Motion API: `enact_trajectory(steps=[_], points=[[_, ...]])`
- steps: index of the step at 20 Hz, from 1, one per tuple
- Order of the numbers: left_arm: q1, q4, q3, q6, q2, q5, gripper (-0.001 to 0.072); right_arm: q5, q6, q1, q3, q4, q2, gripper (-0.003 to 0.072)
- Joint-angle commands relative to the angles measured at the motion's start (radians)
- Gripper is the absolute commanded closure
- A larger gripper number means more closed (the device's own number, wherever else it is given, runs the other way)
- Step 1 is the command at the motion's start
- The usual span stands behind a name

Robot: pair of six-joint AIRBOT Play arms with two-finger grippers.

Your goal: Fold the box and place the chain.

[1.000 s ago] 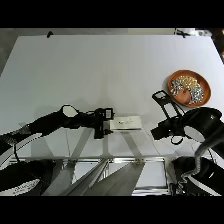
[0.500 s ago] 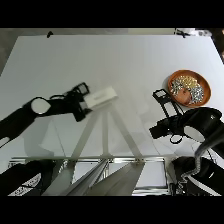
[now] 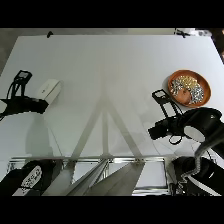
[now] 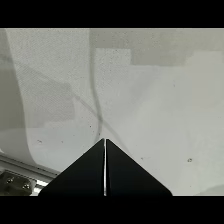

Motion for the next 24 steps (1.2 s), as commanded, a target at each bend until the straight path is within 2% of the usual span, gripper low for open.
enact_trajectory(steps=[1,3,4,6,7,9,10,15,19,22,24], points=[[0.103,0.059,-0.001,-0.065,-0.026,-0.085,0.0704,-0.001,0.0,0.0,0.001,0.003,0.001,0.0666],[0.116,0.071,-0.001,-0.079,-0.056,-0.117,0.069,-0.001,0.0,0.0,0.001,0.003,0.001,0.0666],[0.116,0.087,-0.001,-0.08,-0.069,-0.134,0.0623,-0.001,0.0,0.0,0.001,0.003,0.001,0.0666],[0.116,0.088,-0.001,-0.081,-0.087,-0.149,0.0137,-0.001,0.0,0.0,0.001,0.003,0.001,0.0666],[0.116,0.088,-0.001,-0.081,-0.085,-0.152,0.0088,-0.001,0.0,0.0,0.001,0.003,0.001,0.0666],[0.114,0.085,0.0,-0.081,-0.079,-0.175,0.0073,-0.001,0.0,0.0,0.001,0.003,0.001,0.0666],[0.113,0.076,0.0,-0.08,-0.069,-0.184,0.0011,-0.001,0.0,0.0,0.001,0.003,0.001,0.0666],[0.112,0.062,0.0,-0.08,0.077,-0.225,0.0008,-0.001,0.0,0.0,0.001,0.003,0.001,0.0666],[0.101,-0.128,0.0,-0.068,0.21,-0.312,0.0006,-0.001,0.0,0.0,0.001,0.003,0.001,0.0666],[0.012,-0.164,-0.001,-0.05,0.223,-0.391,0.0006,-0.001,0.0,0.0,0.001,0.003,0.001,0.0666],[-0.077,-0.185,-0.003,-0.051,0.206,-0.376,0.0006,-0.001,0.0,0.0,0.001,0.003,0.001,0.0666]])
